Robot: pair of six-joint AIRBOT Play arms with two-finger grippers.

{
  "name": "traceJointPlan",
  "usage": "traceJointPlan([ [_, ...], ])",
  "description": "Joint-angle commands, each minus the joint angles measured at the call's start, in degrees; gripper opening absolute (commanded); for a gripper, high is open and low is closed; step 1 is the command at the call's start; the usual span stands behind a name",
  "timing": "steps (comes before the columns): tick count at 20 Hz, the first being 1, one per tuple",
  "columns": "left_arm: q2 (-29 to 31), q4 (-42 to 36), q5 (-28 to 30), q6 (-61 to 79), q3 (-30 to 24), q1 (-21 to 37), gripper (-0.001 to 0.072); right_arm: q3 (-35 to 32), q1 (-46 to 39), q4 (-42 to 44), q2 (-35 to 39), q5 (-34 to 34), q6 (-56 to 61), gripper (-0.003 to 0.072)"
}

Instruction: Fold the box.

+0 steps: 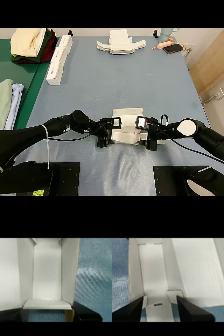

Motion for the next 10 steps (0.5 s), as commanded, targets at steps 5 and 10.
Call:
traceJointPlan([
  [5,0.04,0.00,0.00,0.00,-0.02,-0.02,0.0464,0.50,0.22,-8.59,1.60,2.97,12.31,0.0464],
  [10,0.04,0.00,0.00,0.00,-0.02,-0.02,0.0465,6.34,0.20,-30.10,7.93,11.02,55.45,0.0004],
])
